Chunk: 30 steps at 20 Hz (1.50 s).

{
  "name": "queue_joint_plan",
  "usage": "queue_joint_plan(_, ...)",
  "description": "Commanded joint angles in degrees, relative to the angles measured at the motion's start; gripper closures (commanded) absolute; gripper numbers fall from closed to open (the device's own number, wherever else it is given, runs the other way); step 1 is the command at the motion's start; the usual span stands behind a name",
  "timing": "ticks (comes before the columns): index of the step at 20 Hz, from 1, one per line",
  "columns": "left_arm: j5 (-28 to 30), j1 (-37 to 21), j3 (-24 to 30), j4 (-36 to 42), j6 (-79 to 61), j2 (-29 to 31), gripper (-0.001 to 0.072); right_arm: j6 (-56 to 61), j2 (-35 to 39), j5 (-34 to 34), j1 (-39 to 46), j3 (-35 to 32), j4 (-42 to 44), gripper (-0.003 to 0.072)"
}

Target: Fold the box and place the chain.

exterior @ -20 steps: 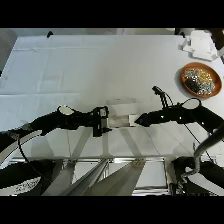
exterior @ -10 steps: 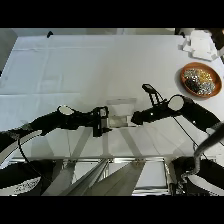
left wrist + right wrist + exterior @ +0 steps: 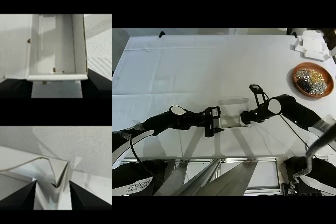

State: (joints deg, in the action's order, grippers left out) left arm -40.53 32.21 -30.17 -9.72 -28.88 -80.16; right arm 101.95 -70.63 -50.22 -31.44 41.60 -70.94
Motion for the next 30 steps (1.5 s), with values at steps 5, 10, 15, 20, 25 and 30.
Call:
queue_joint_plan(5, 0.00, 0.02, 0.04, 0.00, -0.02, -0.04, 0.0437, 13.42, -1.57, -1.92, -2.19, 3.82, -7.89, 0.0268)
queue_joint_plan(10, 0.02, 0.02, 0.04, 0.00, -0.02, -0.04, 0.0437, 21.64, -1.60, -7.41, -4.72, 4.74, -14.36, 0.0268)
queue_joint_plan(15, 0.02, 0.02, 0.04, 0.00, -0.02, -0.04, 0.0437, 26.86, -5.07, -10.43, -9.22, 6.27, -15.56, 0.0268)
queue_joint_plan(20, 0.00, 0.02, 0.04, 0.00, -0.02, -0.04, 0.0437, 29.88, -8.17, -10.88, -12.96, 8.20, -15.54, 0.0269)
queue_joint_plan(25, 0.02, 0.02, 0.04, 0.00, -0.02, -0.04, 0.0437, 30.25, -10.32, -12.22, -13.62, 12.07, -15.93, 0.0321)
queue_joint_plan(30, 0.02, 0.02, 0.04, 0.00, -0.02, -0.04, 0.0437, 30.25, -10.34, -16.92, -13.62, 12.37, -16.74, 0.0421)
